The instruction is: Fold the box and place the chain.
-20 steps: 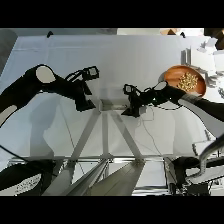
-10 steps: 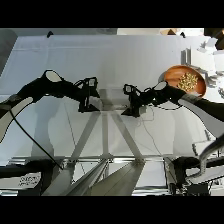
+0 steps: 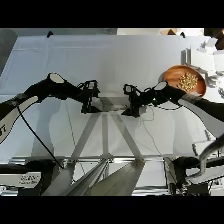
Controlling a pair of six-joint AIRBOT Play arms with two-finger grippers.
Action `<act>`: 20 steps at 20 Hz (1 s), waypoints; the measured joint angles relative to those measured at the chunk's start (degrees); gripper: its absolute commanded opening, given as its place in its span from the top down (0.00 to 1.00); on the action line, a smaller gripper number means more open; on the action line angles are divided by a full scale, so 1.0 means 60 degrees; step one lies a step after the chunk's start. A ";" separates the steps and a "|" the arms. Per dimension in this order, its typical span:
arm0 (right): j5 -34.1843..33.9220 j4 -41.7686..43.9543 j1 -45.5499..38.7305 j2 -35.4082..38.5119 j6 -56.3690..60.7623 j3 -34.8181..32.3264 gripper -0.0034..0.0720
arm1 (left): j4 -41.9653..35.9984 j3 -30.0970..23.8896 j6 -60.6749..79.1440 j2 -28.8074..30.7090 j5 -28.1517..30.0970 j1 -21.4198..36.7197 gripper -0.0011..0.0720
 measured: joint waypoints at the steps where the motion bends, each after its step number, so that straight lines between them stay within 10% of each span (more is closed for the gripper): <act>1: -0.0004 0.0004 0.0000 0.0000 0.0000 0.0000 0.26 | 0.0004 -0.0004 0.0026 0.0011 0.0011 0.0015 0.02; 20: -0.0004 0.0000 0.0000 0.0000 -0.0011 0.0000 0.26 | 0.0000 -0.0018 0.0091 0.0372 -0.0539 0.0353 0.02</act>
